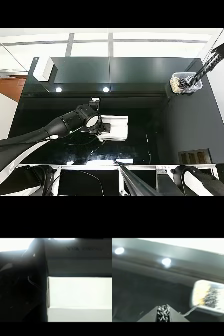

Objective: Fold the box and place the chain.

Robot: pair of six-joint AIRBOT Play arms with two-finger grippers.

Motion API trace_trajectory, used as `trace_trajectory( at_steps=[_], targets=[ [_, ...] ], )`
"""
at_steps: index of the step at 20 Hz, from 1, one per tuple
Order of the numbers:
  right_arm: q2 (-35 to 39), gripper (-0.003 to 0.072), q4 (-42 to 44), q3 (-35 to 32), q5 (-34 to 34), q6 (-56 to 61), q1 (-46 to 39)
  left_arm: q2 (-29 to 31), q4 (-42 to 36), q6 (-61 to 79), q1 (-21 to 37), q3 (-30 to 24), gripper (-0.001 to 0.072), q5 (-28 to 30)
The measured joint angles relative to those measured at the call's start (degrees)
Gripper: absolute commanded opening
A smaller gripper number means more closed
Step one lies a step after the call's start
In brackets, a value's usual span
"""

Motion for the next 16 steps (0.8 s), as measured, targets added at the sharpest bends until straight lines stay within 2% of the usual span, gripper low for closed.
trace_trajectory(
  at_steps=[4, 8, 12, 16],
  targets=[
    [2.1, 0.0045, 7.1, -1.9, 6.4, -1.5, 1.8, 0.0, 0.0, -0.1, 0.0, 0.0, 0.0031, -0.1],
    [2.8, 0.0046, 13.0, -6.5, 8.9, -1.7, 7.6, 0.0, 0.0, -0.1, 0.0, 0.0, 0.0031, -0.2],
    [3.0, 0.0045, 15.1, -12.3, 7.2, -1.0, 16.3, 0.0, 0.0, -0.1, 0.0, 0.0, 0.0031, -0.3],
    [3.0, 0.0045, 15.8, -18.2, 2.3, 0.5, 25.0, 0.0, 0.0, 0.0, 0.0, 0.0, 0.003, -0.3]
  ],
)
